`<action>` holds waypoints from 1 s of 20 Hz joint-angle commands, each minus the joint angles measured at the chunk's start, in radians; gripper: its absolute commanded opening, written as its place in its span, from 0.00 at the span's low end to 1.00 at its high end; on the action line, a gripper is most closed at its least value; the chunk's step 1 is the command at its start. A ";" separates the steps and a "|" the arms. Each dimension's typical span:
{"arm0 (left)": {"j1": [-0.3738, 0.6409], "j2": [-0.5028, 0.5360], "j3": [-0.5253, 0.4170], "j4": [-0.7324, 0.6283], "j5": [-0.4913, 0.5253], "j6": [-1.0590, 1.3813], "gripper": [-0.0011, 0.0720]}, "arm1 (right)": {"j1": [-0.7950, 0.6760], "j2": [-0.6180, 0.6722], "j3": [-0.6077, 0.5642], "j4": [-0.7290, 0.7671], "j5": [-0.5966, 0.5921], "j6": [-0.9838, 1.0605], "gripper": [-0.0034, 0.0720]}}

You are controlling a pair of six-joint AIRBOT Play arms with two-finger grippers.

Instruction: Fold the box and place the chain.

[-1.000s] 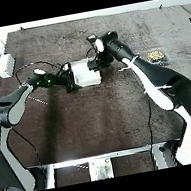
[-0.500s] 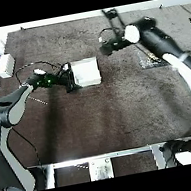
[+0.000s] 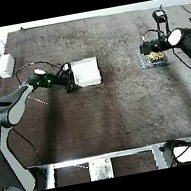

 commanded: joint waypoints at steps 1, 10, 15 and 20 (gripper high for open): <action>0.001 0.001 0.001 0.000 0.001 0.000 0.65 | -0.101 -0.113 0.092 0.082 0.159 -0.129 0.51; 0.001 0.001 0.001 0.000 0.001 0.000 0.65 | -0.121 -0.378 0.412 0.007 0.412 -0.151 0.40; 0.001 0.001 0.001 0.000 0.001 0.000 0.65 | -0.120 -0.403 0.411 0.008 0.423 -0.166 0.40; 0.001 0.001 0.001 0.000 0.001 0.000 0.65 | -0.120 -0.441 0.411 0.007 0.460 -0.171 0.40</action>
